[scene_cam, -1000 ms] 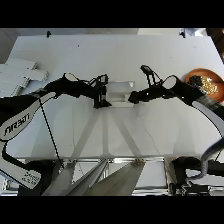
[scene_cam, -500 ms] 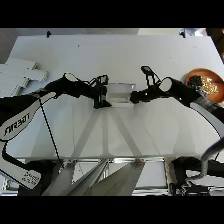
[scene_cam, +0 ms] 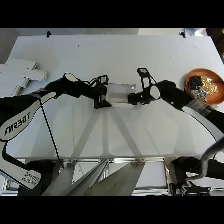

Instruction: Fold the box and place the chain.

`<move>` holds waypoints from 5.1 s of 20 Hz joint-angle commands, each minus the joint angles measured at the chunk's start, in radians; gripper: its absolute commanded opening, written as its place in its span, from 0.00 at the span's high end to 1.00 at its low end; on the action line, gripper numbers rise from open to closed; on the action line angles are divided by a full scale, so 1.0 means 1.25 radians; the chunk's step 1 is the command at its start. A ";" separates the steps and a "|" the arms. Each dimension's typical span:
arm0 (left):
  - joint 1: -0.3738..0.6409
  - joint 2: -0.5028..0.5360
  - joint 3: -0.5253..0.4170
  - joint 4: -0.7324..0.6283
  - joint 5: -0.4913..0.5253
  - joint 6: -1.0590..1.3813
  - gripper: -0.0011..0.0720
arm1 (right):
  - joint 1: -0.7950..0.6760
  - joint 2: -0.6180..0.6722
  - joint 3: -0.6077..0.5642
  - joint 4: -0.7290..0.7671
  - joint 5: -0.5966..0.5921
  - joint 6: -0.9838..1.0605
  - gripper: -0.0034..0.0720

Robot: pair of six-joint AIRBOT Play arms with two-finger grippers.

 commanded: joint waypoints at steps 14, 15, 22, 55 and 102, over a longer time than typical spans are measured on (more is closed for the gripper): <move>0.000 0.000 0.000 0.000 -0.001 -0.001 0.60 | 0.092 -0.078 0.107 -0.190 0.095 0.387 0.60; 0.000 0.000 0.000 0.000 0.000 -0.001 0.60 | 0.096 -0.088 0.107 -0.190 0.111 0.397 0.60; 0.000 0.000 0.000 0.000 0.000 -0.001 0.60 | 0.108 -0.106 0.108 -0.193 0.085 0.408 0.94; 0.000 0.000 0.000 0.000 0.000 -0.001 0.60 | -0.441 0.185 0.107 -0.365 0.175 -0.005 0.40; 0.000 0.000 0.000 0.000 0.000 -0.001 0.60 | -0.228 0.277 0.108 -0.098 0.387 -0.183 0.94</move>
